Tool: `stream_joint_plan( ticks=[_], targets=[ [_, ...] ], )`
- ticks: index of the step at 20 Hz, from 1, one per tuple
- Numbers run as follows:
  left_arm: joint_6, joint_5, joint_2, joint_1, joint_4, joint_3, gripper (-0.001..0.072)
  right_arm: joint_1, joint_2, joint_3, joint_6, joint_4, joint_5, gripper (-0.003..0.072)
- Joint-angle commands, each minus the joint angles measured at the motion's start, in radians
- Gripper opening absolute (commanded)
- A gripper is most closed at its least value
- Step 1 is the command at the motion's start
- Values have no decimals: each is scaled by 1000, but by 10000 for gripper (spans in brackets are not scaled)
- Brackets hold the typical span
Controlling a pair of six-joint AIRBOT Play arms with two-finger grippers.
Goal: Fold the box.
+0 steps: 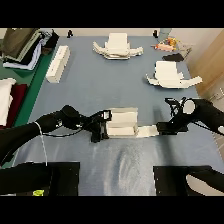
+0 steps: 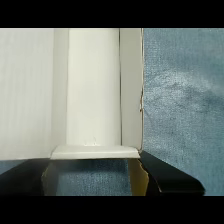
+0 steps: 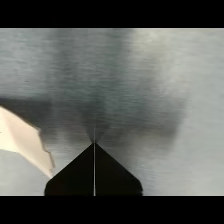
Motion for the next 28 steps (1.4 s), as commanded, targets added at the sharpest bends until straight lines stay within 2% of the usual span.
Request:
stream_joint_plan(
  ticks=[1,5,9,10,11,13,18,19,20,28],
  targets=[
    [0,0,0,0,0,1,464,-12,-9,1,-94,182,2,5],
    [0,0,0,0,0,1,464,-11,35,2,-114,248,4,5],
    [-1,0,0,0,0,1,464,-11,52,3,-205,392,8,5],
    [0,0,0,0,0,1,464,-11,52,3,-226,424,5,13],
    [0,0,0,0,0,1,464,-10,52,3,-253,456,0,64],
    [-1,0,0,0,0,1,464,-9,52,3,-277,488,-6,114],
    [0,0,0,0,0,1,464,-9,52,40,-277,483,-6,115],
    [0,0,0,0,0,1,464,-9,52,53,-277,483,-6,236],
    [0,0,0,0,0,1,465,-9,52,65,-276,483,-9,441],
    [0,0,0,0,0,1,465,57,52,75,-276,480,-49,444]
  ],
)
